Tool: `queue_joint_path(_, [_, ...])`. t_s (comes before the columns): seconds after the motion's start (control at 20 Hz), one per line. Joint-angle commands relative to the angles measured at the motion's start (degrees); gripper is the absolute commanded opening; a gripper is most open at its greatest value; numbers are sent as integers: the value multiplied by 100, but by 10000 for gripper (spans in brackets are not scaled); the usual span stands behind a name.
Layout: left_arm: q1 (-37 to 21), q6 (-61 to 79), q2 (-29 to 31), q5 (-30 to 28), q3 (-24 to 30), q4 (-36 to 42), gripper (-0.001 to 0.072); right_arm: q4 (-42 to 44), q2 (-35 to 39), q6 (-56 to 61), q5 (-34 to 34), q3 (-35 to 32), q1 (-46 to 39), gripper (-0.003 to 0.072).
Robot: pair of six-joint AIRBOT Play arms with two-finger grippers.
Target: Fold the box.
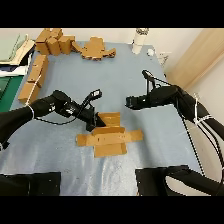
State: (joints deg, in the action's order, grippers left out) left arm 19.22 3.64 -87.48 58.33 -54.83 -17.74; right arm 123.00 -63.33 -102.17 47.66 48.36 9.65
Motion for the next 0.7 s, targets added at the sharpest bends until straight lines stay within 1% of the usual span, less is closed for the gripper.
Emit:
queue_joint_path(0.0, [111, -68, 11, -59, 48, -142, 8, -133, 9, 81, -131, -7, 107, 5])
queue_joint_path(0.1, [109, -92, 11, 138, 48, -140, 9, -136, 9, 81, -127, -7, 107, 5])
queue_joint_path(0.35, [114, -210, 11, 68, 68, -153, 9, -136, 9, 79, -127, -35, 107, 5])
queue_joint_path(0.65, [114, -304, 9, 164, 262, -160, 10, -136, 9, 79, -122, -42, 107, 5])
